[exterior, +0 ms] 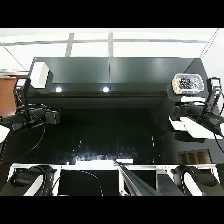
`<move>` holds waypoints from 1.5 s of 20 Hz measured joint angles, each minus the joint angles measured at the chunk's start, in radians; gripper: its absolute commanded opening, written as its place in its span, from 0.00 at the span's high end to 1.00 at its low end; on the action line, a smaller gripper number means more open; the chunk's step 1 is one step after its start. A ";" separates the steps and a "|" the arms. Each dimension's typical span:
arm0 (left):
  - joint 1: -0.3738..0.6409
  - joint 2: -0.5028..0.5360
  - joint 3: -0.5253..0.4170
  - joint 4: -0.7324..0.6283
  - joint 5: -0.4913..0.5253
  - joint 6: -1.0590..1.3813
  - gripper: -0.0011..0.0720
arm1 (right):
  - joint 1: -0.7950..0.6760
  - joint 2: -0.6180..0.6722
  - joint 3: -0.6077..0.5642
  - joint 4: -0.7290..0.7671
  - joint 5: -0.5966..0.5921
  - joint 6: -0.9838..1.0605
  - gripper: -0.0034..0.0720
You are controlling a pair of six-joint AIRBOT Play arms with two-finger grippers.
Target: Fold the box and place the chain.
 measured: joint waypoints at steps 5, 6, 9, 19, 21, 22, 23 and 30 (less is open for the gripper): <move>0.000 -0.017 -0.002 -0.027 0.181 -0.003 0.95 | -0.128 -0.080 0.043 -0.082 -0.269 0.026 0.94; 0.000 -0.027 -0.003 -0.038 0.208 -0.003 0.95 | -0.199 -0.127 0.077 -0.094 -0.293 0.050 0.94; 0.000 -0.066 -0.003 -0.068 0.251 -0.003 0.95 | -0.446 -0.311 0.232 -0.113 -0.233 0.143 0.94; -0.016 -0.191 -0.003 -0.180 0.271 0.009 0.57 | -0.967 -0.866 0.740 -0.279 0.495 0.228 0.00; -0.036 -0.204 -0.003 -0.191 0.255 0.047 0.00 | -0.983 -0.899 0.772 -0.301 0.563 0.154 0.00; -0.050 -0.212 -0.003 -0.195 0.250 0.071 0.00 | -0.984 -0.913 0.784 -0.307 0.597 0.112 0.00; -0.061 -0.217 -0.003 -0.197 0.247 0.093 0.00 | -0.984 -0.923 0.792 -0.309 0.631 0.074 0.00; -0.098 -0.234 -0.003 -0.204 0.227 0.148 0.01 | -0.923 -0.964 0.813 -0.285 0.721 -0.138 0.00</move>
